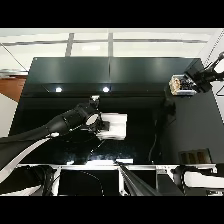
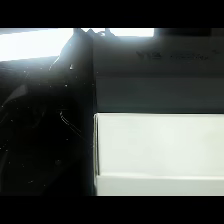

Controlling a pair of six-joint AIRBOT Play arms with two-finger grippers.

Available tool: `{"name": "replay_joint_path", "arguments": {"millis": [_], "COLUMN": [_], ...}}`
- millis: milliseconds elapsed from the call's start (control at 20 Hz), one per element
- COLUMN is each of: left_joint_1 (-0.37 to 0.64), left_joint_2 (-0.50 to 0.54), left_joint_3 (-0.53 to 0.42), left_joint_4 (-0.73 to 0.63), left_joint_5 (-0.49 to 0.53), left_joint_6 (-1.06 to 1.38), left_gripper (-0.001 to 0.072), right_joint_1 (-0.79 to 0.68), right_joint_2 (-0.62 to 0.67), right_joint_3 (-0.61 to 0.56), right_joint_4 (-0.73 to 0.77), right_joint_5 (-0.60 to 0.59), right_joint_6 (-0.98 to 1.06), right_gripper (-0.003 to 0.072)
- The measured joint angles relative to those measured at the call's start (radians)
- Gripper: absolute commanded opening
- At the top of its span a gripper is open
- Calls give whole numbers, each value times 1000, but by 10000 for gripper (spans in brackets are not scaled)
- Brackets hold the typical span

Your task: Fold the box and place the chain.

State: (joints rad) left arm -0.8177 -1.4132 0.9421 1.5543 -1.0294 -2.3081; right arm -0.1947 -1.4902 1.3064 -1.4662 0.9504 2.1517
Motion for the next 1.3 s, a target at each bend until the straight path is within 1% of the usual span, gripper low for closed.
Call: {"name": "replay_joint_path", "arguments": {"millis": [150, 350, 800, 850, 900, 950, 1100, 1300], "left_joint_1": [0, 0, 0, 0, 0, 0, 0, 0], "left_joint_2": [0, 0, 0, 0, 0, 0, 0, 0], "left_joint_3": [0, 0, 0, 0, 0, 0, 0, 0], "left_joint_4": [0, 0, 1, 1, 1, 1, 1, 1], "left_joint_5": [-1, -2, -1, -1, -1, -1, 0, 0], "left_joint_6": [0, 0, 0, 0, 0, 0, 0, 0], "left_gripper": [29, 29, 29, 29, 29, 29, 29, 29], "right_joint_1": [-17, -24, -25, -22, -19, -16, -13, -22], "right_joint_2": [-91, -156, -224, -232, -239, -244, -251, -245], "right_joint_3": [65, 95, 106, 107, 107, 106, 117, 178], "right_joint_4": [109, 179, 209, 209, 205, 209, 218, 230], "right_joint_5": [1, 1, -22, -21, -19, -20, -19, 48], "right_joint_6": [42, 63, 77, 76, 69, 62, -7, -136], "right_gripper": [593, 593, 591, 430, 159, 45, 43, 40]}}
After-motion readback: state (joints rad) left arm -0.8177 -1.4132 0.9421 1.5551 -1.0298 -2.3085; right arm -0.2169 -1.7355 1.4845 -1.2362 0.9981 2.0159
